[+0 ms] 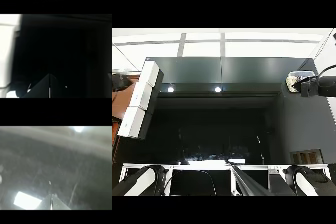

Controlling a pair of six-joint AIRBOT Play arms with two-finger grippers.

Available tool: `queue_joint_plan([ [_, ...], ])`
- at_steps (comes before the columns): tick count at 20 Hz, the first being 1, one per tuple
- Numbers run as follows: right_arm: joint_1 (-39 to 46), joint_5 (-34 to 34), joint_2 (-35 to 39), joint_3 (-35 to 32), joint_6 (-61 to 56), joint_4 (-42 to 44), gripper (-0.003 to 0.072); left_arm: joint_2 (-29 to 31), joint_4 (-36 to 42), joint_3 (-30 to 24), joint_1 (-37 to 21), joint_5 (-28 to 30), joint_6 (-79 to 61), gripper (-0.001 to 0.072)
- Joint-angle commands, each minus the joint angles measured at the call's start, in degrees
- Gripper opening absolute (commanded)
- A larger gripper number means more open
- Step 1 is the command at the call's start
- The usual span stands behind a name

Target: Fold the box and place the chain.

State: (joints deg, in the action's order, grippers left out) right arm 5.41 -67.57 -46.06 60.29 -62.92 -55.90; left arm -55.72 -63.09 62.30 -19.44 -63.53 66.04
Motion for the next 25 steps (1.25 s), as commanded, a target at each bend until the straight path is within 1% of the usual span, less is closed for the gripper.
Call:
queue_joint_plan([
  [1, -3.8, 17.2, 9.0, -10.5, 4.6, 0.1, 0.0015, 11.6, 3.5, -8.7, 13.6, 11.6, 0.9, 0.0023],
  [2, -4.6, 24.3, 11.2, -16.5, 4.7, -0.7, 0.0016, 16.5, 3.3, -14.8, 17.8, 17.9, -2.4, 0.0023],
  [3, -4.5, 30.5, 12.0, -21.6, 4.6, -1.6, 0.0016, 20.7, 2.2, -20.8, 21.0, 24.0, -3.0, 0.0023],
  [4, -4.0, 35.6, 11.8, -26.3, 4.7, -2.8, 0.0017, 24.5, 1.4, -27.0, 23.5, 29.8, -2.7, 0.0024],
  [5, -3.7, 39.0, 11.8, -29.7, 4.7, -4.2, 0.0017, 27.3, 1.5, -31.7, 24.7, 33.7, -2.7, 0.0026],
  [6, -3.4, 39.6, 11.8, -31.9, 4.6, -4.6, 0.0017, 29.4, 1.5, -35.3, 25.1, 35.6, -2.7, 0.0026],
  [7, -3.2, 37.4, 11.8, -32.7, 4.7, -4.6, 0.0017, 30.6, 1.4, -37.7, 24.9, 36.0, -2.7, 0.0026],
  [9, -3.3, 32.5, 11.8, -32.7, 4.7, -4.3, 0.0017, 31.0, 1.5, -39.4, 23.8, 35.9, -2.8, 0.0027],
  [10, -3.3, 31.3, 11.8, -32.7, 4.7, -4.3, 0.0017, 30.9, 1.4, -39.4, 23.8, 36.2, -2.8, 0.0027],
  [13, -3.3, 31.2, 11.8, -32.7, 4.7, -4.3, 0.0017, 30.9, 1.6, -39.5, 23.8, 34.8, -2.6, 0.0027],
  [25, -3.3, 31.2, 11.8, -32.7, 4.7, -4.3, 0.0017, 30.8, 1.6, -39.5, 23.9, 34.8, -2.6, 0.0027],
])
